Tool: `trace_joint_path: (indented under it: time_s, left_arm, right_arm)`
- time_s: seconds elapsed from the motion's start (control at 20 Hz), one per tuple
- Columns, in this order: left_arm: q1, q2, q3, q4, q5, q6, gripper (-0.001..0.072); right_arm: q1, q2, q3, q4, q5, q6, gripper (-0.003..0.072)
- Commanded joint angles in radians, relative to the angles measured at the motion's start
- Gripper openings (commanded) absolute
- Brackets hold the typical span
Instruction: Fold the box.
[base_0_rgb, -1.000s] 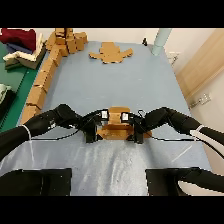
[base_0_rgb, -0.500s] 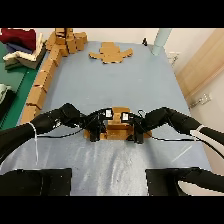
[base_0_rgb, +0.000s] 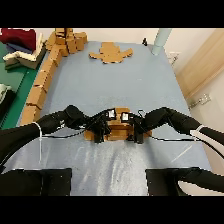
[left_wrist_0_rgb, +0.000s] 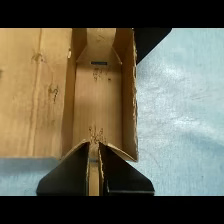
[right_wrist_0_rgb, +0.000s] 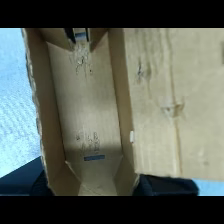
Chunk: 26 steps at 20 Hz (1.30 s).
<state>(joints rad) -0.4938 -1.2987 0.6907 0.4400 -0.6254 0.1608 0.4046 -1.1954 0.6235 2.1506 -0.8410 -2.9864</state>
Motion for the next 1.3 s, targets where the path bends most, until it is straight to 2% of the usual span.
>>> trace_joint_path:
  time_s: [0.0,0.05,0.15,0.2,0.5,0.55,0.6,0.65,0.75,0.9,1.05,1.15,1.25]
  left_arm:
    - [-0.005,-0.007,0.001,-0.021,0.025,0.012,0.0097]
    - [-0.005,-0.007,0.001,-0.021,0.024,0.012,0.0118]
    - [-0.005,-0.009,0.001,-0.022,0.023,0.01,0.0486]
    - [-0.005,-0.011,0.001,-0.022,0.023,0.007,0.0514]
    - [-0.005,-0.009,0.001,-0.011,0.023,-0.003,0.0511]
    - [-0.003,-0.006,0.002,0.005,0.022,-0.03,0.0376]
    - [0.002,0.007,0.002,0.061,0.022,-0.065,0.0081]
    - [0.006,0.03,0.002,0.147,0.022,-0.113,0.0013]
    - [0.019,0.094,0.002,0.305,0.015,-0.321,0.0013]
    - [0.064,0.247,0.002,0.502,-0.053,-0.682,0.0012]
    - [0.142,0.372,0.001,0.722,-0.157,-1.238,0.0012]
    - [0.209,0.388,-0.002,0.871,-0.27,-1.61,0.0013]
    - [0.269,0.37,-0.034,0.859,-0.32,-1.706,0.0012]
  right_arm:
    - [0.0,0.0,0.0,0.0,0.0,0.0,0.0593]
    - [0.0,0.0,0.0,0.0,0.0,0.0,0.0593]
    - [0.0,0.0,0.0,0.0,0.0,0.0,0.0592]
    - [0.0,0.0,0.0,0.0,0.0,0.0,0.0592]
    - [0.0,0.0,0.0,0.0,0.0,0.0,0.0593]
    - [0.0,0.0,0.0,0.0,0.0,0.0,0.0593]
    - [0.0,0.0,0.001,0.0,0.0,0.0,0.0593]
    - [0.0,0.0,0.0,0.0,0.0,0.0,0.0593]
    - [0.0,0.0,0.001,0.0,0.0,0.0,0.0593]
    - [0.0,0.0,0.0,0.0,0.0,0.0,0.0593]
    - [0.0,0.0,0.001,0.0,0.0,0.0,0.0593]
    - [0.0,0.0,0.001,0.0,0.0,0.0,0.0593]
    - [0.0,0.0,0.0,0.0,0.0,0.0,0.0593]
